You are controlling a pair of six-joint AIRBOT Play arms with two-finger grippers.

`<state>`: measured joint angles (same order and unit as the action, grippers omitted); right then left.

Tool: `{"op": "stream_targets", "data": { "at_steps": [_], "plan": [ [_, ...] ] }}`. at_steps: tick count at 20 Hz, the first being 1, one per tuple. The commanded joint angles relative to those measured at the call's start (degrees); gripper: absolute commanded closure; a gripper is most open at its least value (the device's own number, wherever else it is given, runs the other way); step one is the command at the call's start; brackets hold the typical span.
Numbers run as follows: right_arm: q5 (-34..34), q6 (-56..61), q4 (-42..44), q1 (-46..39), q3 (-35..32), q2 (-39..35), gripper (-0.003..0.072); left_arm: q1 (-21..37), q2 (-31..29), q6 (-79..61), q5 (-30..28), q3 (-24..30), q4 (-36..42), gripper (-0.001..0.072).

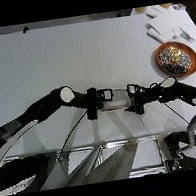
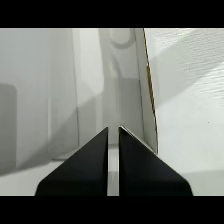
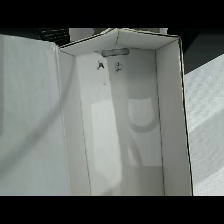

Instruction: Fold the box and place the chain.

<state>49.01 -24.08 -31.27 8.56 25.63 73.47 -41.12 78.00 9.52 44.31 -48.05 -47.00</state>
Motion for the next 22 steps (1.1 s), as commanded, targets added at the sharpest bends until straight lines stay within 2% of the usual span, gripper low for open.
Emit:
{"op": "stream_targets", "data": {
  "at_steps": [1,4,7,10,16,19,22],
  "plan": [
    [0.0,0.0,0.0,0.0,0.0,0.0,0.0431,2.4,-6.5,20.4,2.3,0.0,-8.5,0.0708],
    [0.0,0.0,0.0,0.0,0.0,0.0,0.0431,6.7,-13.0,46.8,4.5,0.0,-17.5,0.0706],
    [0.0,0.0,0.0,0.0,0.0,0.0,0.0431,11.8,-15.0,63.5,10.5,0.1,-23.4,0.0706],
    [0.0,0.0,0.0,0.0,0.0,0.0,0.0431,15.5,-12.1,72.2,12.5,2.3,-20.3,0.0701],
    [0.0,0.0,0.0,0.0,0.0,0.0,0.0431,14.6,-0.3,73.0,10.5,3.2,-6.1,0.0701],
    [0.0,0.0,0.0,0.0,0.0,0.0,0.0431,13.6,3.1,73.0,10.4,3.2,-1.3,0.0701],
    [0.0,0.0,0.0,0.0,0.0,0.0,0.0431,12.9,4.6,73.0,10.2,3.2,-0.2,0.0702]
  ]
}}
